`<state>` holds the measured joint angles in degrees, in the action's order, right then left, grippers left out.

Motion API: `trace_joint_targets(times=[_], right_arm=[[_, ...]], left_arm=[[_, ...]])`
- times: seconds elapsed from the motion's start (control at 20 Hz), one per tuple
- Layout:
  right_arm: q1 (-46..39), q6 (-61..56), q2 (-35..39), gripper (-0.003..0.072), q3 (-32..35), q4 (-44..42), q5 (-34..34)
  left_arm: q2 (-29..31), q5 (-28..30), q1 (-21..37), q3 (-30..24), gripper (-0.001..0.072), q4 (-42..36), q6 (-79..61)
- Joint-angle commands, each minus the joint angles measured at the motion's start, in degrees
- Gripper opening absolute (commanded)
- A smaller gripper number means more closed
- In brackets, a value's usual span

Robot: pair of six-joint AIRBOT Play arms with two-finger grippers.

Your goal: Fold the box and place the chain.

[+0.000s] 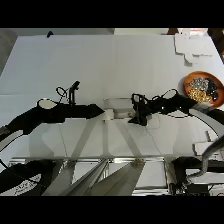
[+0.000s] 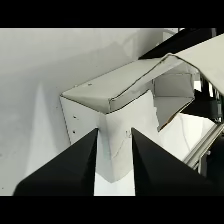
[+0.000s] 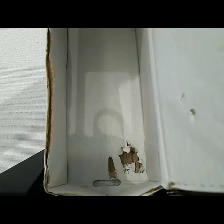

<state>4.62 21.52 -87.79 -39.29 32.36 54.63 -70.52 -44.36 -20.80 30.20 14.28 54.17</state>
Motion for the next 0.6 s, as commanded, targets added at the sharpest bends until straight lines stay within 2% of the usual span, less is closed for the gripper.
trace_joint_targets(times=[0.0,0.25,0.55], right_arm=[[-0.04,-0.02,0.04,0.0459,-0.07,0.0,0.0],[-0.04,-0.02,0.04,0.0459,-0.07,0.0,0.0],[-0.04,-0.02,0.04,0.0459,-0.07,0.0,0.0]], left_arm=[[0.0,1.18,-0.04,0.04,0.0283,-0.61,-4.02],[-0.02,3.37,-0.15,0.04,0.0281,-0.46,-4.07],[-0.02,3.91,-2.89,0.04,0.0279,1.55,-5.31]])
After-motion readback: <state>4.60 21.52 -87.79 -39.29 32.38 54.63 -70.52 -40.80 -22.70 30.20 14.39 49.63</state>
